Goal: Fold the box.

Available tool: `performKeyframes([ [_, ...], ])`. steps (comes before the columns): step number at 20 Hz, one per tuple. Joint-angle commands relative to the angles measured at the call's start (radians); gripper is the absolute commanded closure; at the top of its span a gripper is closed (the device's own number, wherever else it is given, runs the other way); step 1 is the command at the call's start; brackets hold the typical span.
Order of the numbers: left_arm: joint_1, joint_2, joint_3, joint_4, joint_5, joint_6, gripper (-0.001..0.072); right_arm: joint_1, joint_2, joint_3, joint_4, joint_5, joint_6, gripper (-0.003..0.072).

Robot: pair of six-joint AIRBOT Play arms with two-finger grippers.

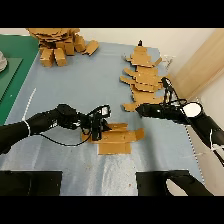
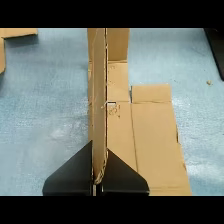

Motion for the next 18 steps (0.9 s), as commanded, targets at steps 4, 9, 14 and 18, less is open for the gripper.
performKeyframes([
  [4, 0.000, 0.000, 0.000, 0.005, 0.040, 0.000, 0.0697, -0.001, 0.233, -0.229, 0.002, 0.110, 0.008, 0.0682],
  [9, 0.000, 0.000, 0.000, 0.005, 0.041, 0.000, 0.0697, 0.000, 0.321, -0.338, -0.017, 0.186, 0.026, 0.0682],
  [14, 0.000, 0.000, 0.000, 0.005, 0.040, 0.000, 0.0697, 0.000, 0.169, -0.381, -0.060, 0.067, 0.042, 0.0682],
  [18, 0.000, 0.000, 0.000, 0.005, 0.040, 0.000, 0.0697, 0.000, 0.047, -0.381, -0.060, -0.151, 0.011, 0.0682],
])
